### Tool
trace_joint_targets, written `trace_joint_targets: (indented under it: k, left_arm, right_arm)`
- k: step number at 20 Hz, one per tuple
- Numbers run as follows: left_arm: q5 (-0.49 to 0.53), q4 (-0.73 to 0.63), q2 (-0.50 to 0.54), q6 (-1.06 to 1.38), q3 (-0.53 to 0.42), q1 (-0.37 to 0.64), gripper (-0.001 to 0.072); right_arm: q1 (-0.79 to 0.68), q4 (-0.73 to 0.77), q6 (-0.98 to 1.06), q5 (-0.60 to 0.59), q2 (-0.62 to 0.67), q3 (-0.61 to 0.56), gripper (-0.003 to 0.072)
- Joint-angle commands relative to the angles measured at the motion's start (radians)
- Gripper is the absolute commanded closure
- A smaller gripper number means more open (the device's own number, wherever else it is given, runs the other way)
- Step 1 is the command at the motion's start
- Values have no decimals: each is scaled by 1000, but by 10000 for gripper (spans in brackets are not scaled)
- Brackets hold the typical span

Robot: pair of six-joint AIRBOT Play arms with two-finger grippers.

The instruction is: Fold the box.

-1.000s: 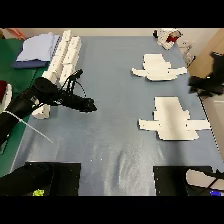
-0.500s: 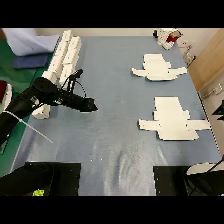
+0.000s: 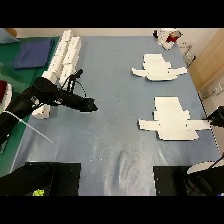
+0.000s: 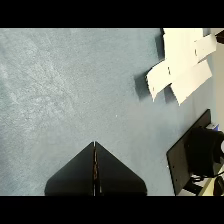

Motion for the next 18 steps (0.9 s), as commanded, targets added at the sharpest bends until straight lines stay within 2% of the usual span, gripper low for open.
trace_joint_targets:
  k: [1,2,4,6,7,10,12,15,18]
  left_arm:
    - [1,-2,1,0,0,0,697]
    - [1,-2,1,0,0,0,697]
    - [1,-2,1,0,0,0,697]
    - [1,-2,1,1,0,0,697]
    - [1,-1,1,1,0,0,697]
    - [1,-1,1,1,0,0,697]
    - [0,0,1,4,0,1,697]
    - [-29,6,1,7,0,1,698]
    - [-143,8,1,32,0,31,698]
  right_arm:
    - [2,71,-18,-45,-11,0,312]
    - [8,84,-17,-58,-11,0,355]
    - [29,100,-17,-79,-11,0,510]
    - [66,120,8,-96,-11,0,592]
    - [90,134,31,-108,-11,0,682]
    - [183,185,121,-113,1,-11,683]
    - [262,202,159,-75,48,-59,684]
    - [395,202,238,75,171,-188,684]
    - [537,202,284,165,314,-333,684]
